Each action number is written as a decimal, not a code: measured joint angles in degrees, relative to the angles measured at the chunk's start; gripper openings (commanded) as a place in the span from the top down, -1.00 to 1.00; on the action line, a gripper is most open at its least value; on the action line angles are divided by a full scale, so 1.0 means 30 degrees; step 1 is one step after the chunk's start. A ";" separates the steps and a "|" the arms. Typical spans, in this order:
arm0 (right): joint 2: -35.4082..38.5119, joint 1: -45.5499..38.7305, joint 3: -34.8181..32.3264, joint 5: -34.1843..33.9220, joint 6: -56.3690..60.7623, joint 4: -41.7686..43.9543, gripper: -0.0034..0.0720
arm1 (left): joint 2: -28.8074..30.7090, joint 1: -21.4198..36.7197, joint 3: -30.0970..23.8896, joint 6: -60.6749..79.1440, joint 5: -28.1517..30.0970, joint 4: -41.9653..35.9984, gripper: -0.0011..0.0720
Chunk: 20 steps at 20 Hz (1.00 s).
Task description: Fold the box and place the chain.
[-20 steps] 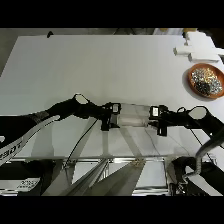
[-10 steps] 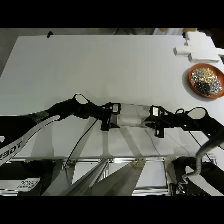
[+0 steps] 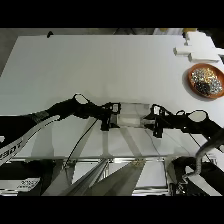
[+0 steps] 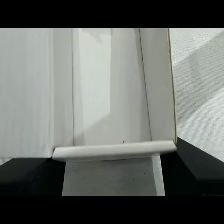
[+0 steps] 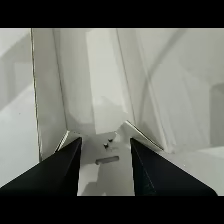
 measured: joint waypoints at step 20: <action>0.5224 -0.6302 -0.0015 0.0386 2.8574 -0.6980 0.87 | 0.0000 -0.0007 0.0000 0.0015 0.0007 -0.0007 0.78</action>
